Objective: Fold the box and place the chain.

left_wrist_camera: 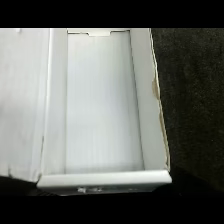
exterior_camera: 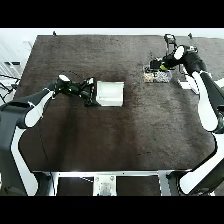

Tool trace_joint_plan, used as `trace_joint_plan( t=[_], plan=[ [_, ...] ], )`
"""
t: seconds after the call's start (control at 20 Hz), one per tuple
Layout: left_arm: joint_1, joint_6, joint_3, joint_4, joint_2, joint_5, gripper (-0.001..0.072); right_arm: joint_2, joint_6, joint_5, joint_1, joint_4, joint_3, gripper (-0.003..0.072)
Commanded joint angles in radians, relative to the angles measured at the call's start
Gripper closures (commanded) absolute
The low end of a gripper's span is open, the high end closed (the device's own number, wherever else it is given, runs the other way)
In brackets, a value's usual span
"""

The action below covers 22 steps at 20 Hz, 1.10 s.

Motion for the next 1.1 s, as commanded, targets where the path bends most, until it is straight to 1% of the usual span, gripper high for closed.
trace_joint_plan(
  t=[0.0,0.1,0.3,0.35,0.5,0.6,0.65,0.8,1.05],
  plan=[
    [0.001,-0.002,0.000,0.000,0.000,0.000,0.0241,-0.072,-0.059,-0.019,-0.019,0.040,0.048,0.0236],
    [0.001,-0.002,0.000,0.000,0.000,0.000,0.0241,-0.096,-0.064,-0.004,-0.019,0.048,0.053,0.0236],
    [0.001,-0.002,0.000,0.001,0.000,0.000,0.0241,-0.135,-0.111,0.026,-0.018,0.124,0.053,0.0240],
    [0.001,-0.002,0.000,0.001,0.000,0.000,0.0241,-0.143,-0.111,0.027,-0.017,0.126,0.053,0.0272],
    [0.001,-0.002,0.000,0.001,0.000,0.000,0.0241,-0.160,-0.111,0.033,-0.017,0.126,0.053,0.0439],
    [0.001,-0.002,0.000,0.001,0.000,0.000,0.0240,-0.160,-0.112,0.033,-0.017,0.125,0.059,0.0619],
    [0.001,-0.002,0.000,0.001,0.000,0.000,0.0241,-0.158,-0.111,0.036,-0.017,0.125,0.067,0.0673],
    [0.001,-0.002,0.000,0.001,0.000,0.000,0.0241,-0.127,-0.111,0.068,-0.016,0.125,0.093,0.0673],
    [0.001,-0.002,0.000,0.000,0.000,-0.001,0.0241,-0.016,-0.111,0.096,-0.014,0.121,0.096,0.0674]
  ],
)
